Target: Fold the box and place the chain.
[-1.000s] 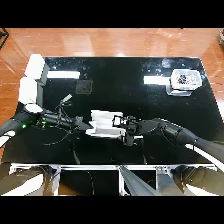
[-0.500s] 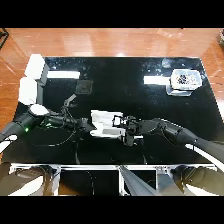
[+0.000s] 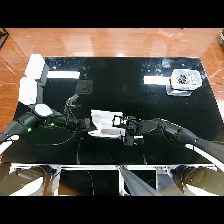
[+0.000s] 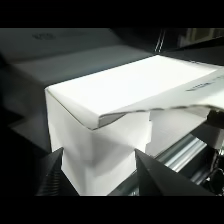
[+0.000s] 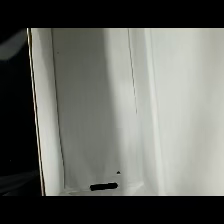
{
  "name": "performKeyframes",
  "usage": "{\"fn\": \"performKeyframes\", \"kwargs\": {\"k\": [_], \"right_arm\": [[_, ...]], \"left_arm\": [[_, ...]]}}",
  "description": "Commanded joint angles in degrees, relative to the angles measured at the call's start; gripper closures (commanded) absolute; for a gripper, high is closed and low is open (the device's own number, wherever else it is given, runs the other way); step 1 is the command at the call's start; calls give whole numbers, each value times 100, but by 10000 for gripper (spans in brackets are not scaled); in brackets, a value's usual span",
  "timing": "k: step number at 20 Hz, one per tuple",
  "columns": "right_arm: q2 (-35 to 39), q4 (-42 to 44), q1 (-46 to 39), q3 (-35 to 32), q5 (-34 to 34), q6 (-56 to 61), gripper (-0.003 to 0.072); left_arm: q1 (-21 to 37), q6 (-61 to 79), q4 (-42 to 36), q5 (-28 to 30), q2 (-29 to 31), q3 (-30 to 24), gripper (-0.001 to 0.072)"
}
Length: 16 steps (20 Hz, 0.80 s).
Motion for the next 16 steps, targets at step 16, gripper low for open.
{"fn": "performKeyframes", "kwargs": {"k": [16], "right_arm": [[0, 2, 4, -2, 0, -2, 666]], "left_arm": [[-1816, -3552, 3333, 920, 2, 588, 176]]}}
